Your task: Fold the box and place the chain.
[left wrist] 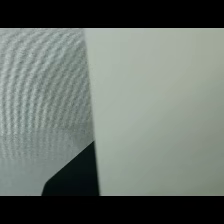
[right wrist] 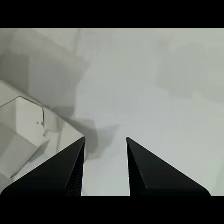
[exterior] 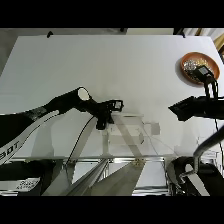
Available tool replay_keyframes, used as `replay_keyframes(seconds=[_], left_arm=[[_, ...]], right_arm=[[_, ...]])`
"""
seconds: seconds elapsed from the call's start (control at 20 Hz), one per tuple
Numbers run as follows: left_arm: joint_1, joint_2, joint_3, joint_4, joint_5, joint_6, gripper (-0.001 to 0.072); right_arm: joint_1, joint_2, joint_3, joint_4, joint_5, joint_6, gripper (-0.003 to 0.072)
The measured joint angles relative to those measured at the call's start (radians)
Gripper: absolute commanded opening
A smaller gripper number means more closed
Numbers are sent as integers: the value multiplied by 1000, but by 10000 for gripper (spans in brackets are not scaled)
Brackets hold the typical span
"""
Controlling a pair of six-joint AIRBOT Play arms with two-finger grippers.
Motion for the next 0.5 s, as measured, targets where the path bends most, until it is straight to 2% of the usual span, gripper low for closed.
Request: replay_keyframes(seconds=[0.5], left_arm=[[0, -11, 0, -3, 13, 0, 7]], right_arm=[[0, 0, 0, 0, -2, 0, 299]])
